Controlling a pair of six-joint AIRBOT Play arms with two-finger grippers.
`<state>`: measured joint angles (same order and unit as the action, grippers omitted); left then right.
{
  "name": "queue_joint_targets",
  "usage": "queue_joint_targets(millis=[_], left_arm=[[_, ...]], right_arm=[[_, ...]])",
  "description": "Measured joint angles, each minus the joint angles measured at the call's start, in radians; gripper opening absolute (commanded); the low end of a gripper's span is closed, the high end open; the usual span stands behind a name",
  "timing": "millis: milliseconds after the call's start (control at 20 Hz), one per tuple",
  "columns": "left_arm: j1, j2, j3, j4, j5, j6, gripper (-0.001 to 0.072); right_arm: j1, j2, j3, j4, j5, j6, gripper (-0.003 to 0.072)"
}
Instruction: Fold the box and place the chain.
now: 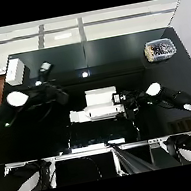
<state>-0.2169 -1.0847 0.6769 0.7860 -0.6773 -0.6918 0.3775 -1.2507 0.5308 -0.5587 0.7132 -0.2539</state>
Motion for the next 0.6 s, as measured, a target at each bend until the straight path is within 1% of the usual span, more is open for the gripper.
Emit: queue_joint_targets(millis=[50,100,150,300,450,600], left_arm=[[0.026,0.005,-0.016,-0.006,-0.035,0.000,0.0325],[0.042,0.009,-0.032,-0.008,-0.082,0.019,0.0575],[0.044,0.010,-0.043,-0.007,-0.109,0.055,0.0712],[-0.006,0.013,-0.061,-0.002,-0.175,0.256,0.0709],[-0.107,0.013,-0.067,0.027,-0.180,0.505,0.0705],[-0.227,0.000,-0.068,0.119,-0.145,0.611,0.0678]], right_arm=[[0.000,0.000,0.000,0.000,0.000,0.000,0.0128],[0.000,0.000,0.000,0.000,0.000,0.000,0.0128],[0.000,0.000,0.000,0.000,0.000,0.000,0.0128],[0.000,0.000,0.000,0.000,0.000,0.000,0.0128],[0.000,0.000,0.000,0.000,0.000,0.000,0.0127],[0.000,0.000,0.000,0.000,0.000,0.000,0.0127]])
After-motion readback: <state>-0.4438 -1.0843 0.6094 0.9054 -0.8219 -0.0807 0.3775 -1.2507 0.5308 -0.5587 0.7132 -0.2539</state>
